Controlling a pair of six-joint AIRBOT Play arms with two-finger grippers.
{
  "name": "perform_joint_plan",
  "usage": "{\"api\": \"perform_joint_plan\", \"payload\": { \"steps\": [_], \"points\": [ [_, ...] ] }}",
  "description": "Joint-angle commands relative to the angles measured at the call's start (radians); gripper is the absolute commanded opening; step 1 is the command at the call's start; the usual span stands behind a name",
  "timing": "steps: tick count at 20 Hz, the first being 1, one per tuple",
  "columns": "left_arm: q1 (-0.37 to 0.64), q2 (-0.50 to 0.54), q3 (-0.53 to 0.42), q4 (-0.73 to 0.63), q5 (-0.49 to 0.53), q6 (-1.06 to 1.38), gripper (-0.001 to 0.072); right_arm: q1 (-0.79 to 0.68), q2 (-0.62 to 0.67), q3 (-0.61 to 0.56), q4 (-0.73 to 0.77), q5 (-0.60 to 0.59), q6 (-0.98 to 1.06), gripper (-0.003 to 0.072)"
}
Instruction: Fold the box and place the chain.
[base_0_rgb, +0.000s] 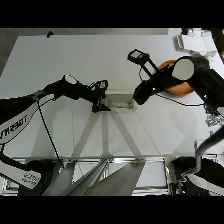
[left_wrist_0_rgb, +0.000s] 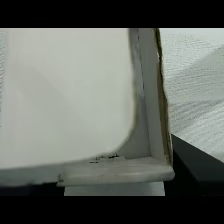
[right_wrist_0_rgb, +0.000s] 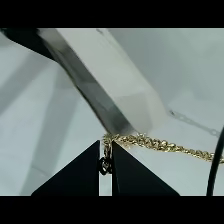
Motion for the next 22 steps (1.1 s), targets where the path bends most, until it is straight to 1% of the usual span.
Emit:
{"api": "perform_joint_plan", "payload": {
  "steps": [1,4,8,10,14,18,19,21,22],
  "points": [
    [0.000,0.000,0.000,0.000,0.000,0.000,0.0257,0.018,0.000,-0.001,0.134,-0.089,-0.035,0.0014],
    [0.000,0.000,0.000,0.000,0.000,0.000,0.0257,0.018,-0.003,-0.001,0.153,-0.145,-0.043,0.0013],
    [0.000,0.000,0.000,0.000,0.000,0.000,0.0257,0.018,-0.021,-0.001,0.301,-0.251,-0.130,0.0014],
    [0.000,0.000,0.000,0.000,0.000,0.000,0.0257,0.018,-0.021,-0.001,0.343,-0.308,-0.138,0.0014],
    [0.000,0.000,0.000,0.000,0.000,0.000,0.0257,0.018,-0.019,0.000,0.401,-0.328,-0.170,0.0014],
    [0.000,0.000,0.000,0.000,0.000,0.000,0.0257,-0.044,0.016,0.000,0.383,-0.358,-0.183,0.0014],
    [0.000,0.000,0.000,0.000,0.000,0.000,0.0257,-0.071,0.038,0.000,0.355,-0.359,-0.183,0.0014],
    [0.000,0.000,0.000,0.000,0.000,0.000,0.0257,-0.128,0.086,0.000,0.230,-0.348,-0.152,0.0014],
    [0.000,0.000,0.000,0.000,0.000,0.000,0.0257,-0.154,0.112,0.000,0.129,-0.337,-0.103,0.0014]
  ]
}}
